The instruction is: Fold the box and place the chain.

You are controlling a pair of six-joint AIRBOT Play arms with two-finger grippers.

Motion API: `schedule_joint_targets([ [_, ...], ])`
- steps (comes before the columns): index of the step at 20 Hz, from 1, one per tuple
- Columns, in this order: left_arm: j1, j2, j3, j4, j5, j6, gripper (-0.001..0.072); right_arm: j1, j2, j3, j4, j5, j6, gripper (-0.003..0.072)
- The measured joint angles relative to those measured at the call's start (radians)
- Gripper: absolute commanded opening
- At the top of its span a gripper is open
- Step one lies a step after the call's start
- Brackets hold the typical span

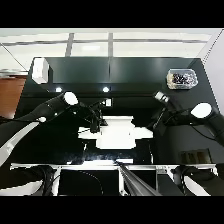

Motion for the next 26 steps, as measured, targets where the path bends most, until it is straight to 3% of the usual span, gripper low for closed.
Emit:
schedule_joint_targets([
  [7,0.000,-0.017,0.000,-0.003,0.002,0.000,0.0025,0.169,-0.001,-0.048,-0.047,0.001,-0.169,0.0712],
  [16,0.000,-0.024,0.000,-0.001,0.000,0.000,0.0024,0.274,-0.002,-0.079,-0.060,-0.003,-0.209,0.0712],
  [26,0.000,-0.024,0.000,0.001,-0.001,-0.001,0.0024,0.438,-0.002,-0.085,-0.045,-0.115,-0.218,0.0704],
])
